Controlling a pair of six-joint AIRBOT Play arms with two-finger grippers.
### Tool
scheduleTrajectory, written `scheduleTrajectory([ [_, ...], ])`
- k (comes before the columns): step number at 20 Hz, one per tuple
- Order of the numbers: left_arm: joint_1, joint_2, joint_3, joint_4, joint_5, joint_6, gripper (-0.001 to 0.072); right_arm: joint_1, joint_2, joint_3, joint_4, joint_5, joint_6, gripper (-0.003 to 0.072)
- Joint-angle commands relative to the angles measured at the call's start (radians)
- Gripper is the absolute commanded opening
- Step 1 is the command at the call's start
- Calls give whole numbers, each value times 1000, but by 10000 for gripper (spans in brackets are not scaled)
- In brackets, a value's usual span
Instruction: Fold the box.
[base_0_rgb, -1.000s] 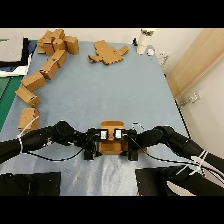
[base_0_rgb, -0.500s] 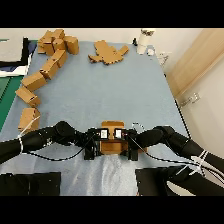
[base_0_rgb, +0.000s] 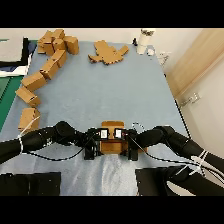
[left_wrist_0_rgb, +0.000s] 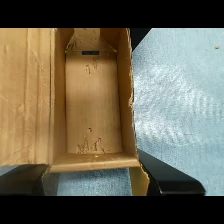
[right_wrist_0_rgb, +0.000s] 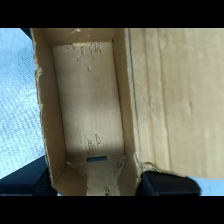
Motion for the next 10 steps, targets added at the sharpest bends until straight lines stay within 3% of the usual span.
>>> scheduleTrajectory([
  [1,1,0,1,0,1,0,477,0,0,0,1,-2,0,573],
  [10,1,0,1,0,0,0,477,0,0,0,-54,-2,0,574],
])
